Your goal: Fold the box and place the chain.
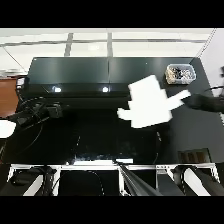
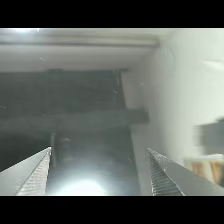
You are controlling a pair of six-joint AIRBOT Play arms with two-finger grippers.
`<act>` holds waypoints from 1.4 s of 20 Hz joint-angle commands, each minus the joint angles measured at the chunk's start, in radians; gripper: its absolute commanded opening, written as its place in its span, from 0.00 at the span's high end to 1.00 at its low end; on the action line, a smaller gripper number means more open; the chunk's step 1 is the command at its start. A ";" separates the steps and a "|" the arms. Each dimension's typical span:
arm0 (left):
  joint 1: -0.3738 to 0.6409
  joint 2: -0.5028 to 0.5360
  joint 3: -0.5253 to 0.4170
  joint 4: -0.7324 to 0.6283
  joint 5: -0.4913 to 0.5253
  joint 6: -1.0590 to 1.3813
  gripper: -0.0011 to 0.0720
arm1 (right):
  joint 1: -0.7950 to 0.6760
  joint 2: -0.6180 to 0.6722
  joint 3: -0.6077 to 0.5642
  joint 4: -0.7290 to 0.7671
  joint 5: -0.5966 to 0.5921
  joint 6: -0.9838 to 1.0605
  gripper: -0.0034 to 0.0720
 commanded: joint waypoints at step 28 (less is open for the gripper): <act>-0.114 -1.102 0.604 -0.478 -0.825 0.636 0.47 | 0.798 0.057 -0.319 0.179 -0.648 0.101 0.92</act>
